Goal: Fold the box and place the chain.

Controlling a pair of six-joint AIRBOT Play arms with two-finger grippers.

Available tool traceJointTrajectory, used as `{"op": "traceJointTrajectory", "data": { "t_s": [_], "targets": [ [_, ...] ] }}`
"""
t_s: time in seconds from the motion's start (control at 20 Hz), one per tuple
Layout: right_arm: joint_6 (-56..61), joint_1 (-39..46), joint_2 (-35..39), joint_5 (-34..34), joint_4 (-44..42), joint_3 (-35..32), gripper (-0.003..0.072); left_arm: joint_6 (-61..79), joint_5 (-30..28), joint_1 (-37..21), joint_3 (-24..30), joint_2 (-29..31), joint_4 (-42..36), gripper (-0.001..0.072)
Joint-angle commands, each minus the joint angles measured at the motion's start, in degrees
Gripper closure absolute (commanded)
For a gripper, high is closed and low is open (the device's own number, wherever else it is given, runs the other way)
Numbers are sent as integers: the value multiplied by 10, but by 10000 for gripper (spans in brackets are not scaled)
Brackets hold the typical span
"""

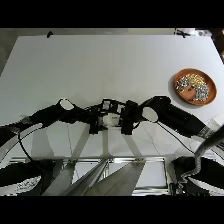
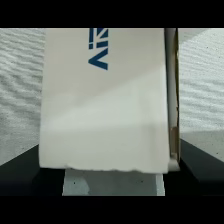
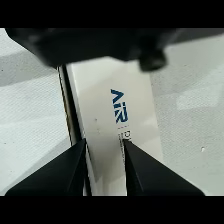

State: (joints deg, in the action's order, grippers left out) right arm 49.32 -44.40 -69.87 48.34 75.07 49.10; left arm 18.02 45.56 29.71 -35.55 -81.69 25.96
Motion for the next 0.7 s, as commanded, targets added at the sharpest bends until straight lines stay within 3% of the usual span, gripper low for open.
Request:
{"op": "traceJointTrajectory", "data": {
  "t_s": [0.0,0.15,0.65],
  "targets": [
    [0,-2,0,14,-3,-6,461,0,1,0,0,0,0,377],
    [0,-2,3,13,-3,-6,358,0,1,0,0,0,0,377],
    [0,-2,43,-10,-3,-6,343,0,1,0,0,0,0,377]
  ]
}}
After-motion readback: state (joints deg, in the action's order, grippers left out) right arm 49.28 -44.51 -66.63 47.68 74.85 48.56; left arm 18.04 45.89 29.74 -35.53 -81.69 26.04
